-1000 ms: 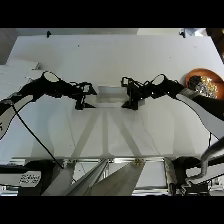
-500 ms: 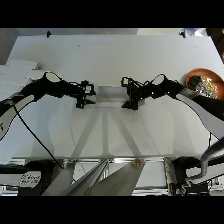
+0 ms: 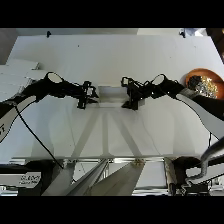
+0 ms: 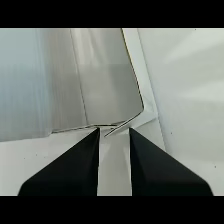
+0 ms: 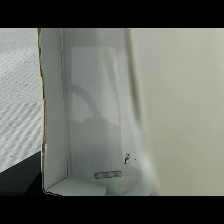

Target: Fold the box and place the chain.

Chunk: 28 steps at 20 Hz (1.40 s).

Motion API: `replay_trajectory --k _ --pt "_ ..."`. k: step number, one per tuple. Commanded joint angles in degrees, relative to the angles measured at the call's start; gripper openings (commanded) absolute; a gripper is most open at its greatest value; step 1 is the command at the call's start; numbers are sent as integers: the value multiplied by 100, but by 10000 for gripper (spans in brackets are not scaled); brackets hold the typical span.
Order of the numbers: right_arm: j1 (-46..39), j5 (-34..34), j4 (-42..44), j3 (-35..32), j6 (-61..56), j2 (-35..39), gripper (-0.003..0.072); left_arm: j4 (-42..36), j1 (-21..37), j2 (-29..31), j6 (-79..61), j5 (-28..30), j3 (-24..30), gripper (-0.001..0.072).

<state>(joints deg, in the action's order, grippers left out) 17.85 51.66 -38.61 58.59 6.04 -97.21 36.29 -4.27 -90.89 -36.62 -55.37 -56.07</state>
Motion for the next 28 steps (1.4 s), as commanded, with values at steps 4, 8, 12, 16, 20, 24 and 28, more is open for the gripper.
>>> replay_trajectory --k 4,8,12,16,20,24,28 --pt "4 0 0 -2 0 4 473 -280 -46 -4 -90 48 2 198" --pt "4 0 0 -2 0 7 473 -455 -46 -4 -90 -15 2 198" --pt "4 0 0 -2 0 4 473 -474 -46 -4 -85 -44 2 218" --pt "4 0 0 -2 0 4 473 -481 -46 -4 -79 -79 2 251" --pt "4 0 0 -2 0 7 473 -595 -46 -4 -31 -72 2 359" --pt "4 0 0 -2 0 4 473 -590 -46 -4 -31 -72 4 343" --pt "4 0 0 -2 0 4 473 -590 -46 -4 -20 -81 4 100"
